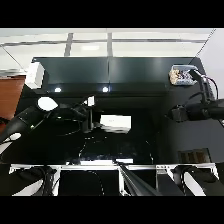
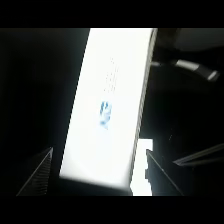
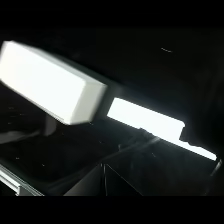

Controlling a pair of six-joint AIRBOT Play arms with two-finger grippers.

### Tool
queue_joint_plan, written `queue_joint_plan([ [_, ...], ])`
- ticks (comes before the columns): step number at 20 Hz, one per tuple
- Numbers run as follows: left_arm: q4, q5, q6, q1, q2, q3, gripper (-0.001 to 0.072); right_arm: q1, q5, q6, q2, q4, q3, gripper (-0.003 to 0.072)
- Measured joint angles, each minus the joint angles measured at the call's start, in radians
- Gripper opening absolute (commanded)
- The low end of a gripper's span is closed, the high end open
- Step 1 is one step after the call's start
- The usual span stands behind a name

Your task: Fold the box and place the chain.

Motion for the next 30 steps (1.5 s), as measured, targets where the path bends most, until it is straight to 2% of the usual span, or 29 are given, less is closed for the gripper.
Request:
queue_joint_plan([
  [6,0.008,0.023,-0.158,-0.140,-0.183,0.208,0.0714,-0.043,-0.072,0.029,0.036,-0.003,-0.053,0.0016],
  [10,0.034,-0.006,-0.214,-0.189,-0.288,0.288,0.0714,-0.048,-0.094,0.031,0.040,-0.006,-0.068,0.0016],
  [19,0.124,-0.055,-0.300,-0.214,-0.335,0.318,0.0714,-0.050,-0.118,0.005,0.041,-0.005,-0.073,0.0016],
  [30,0.219,-0.089,-0.257,-0.219,-0.338,0.333,0.0714,-0.050,-0.122,0.002,0.041,-0.004,-0.073,0.0016],
])
